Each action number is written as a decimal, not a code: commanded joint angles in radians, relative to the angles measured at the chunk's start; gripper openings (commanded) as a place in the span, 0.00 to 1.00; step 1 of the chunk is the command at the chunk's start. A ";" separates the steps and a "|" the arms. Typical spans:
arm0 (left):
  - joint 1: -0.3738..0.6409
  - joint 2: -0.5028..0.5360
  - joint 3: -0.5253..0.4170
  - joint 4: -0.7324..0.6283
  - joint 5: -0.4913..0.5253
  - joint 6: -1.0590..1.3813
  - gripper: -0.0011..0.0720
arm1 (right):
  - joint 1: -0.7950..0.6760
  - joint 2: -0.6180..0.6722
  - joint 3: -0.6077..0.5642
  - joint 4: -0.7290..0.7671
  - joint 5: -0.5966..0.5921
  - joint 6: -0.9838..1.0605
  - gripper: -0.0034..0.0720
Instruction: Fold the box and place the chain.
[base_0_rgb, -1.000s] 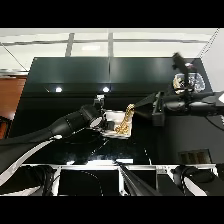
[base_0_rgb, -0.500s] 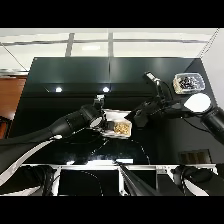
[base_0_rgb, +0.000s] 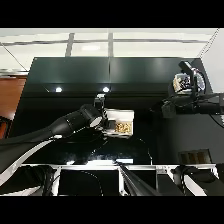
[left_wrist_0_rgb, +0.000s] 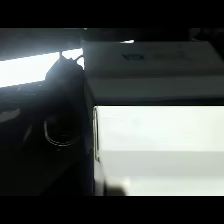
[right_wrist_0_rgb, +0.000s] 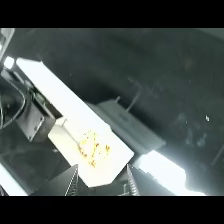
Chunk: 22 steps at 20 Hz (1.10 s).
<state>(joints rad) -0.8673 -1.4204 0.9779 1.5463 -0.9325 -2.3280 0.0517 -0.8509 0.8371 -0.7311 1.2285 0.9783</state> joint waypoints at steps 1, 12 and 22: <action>0.002 0.002 0.024 -0.040 -0.020 -0.028 0.29 | -0.031 0.013 0.002 -0.003 0.100 0.007 0.54; 0.064 0.334 0.037 0.129 -0.372 0.444 0.62 | -0.031 0.013 0.002 -0.062 0.093 0.011 0.54; 0.577 0.419 -0.357 -0.695 -0.185 1.817 0.99 | -0.031 0.013 0.002 -0.134 0.001 0.156 0.54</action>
<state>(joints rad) -0.3439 -0.9680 0.7025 1.0496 -1.1446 -1.0332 0.0212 -0.8391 0.8375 -0.8497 1.2476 1.0733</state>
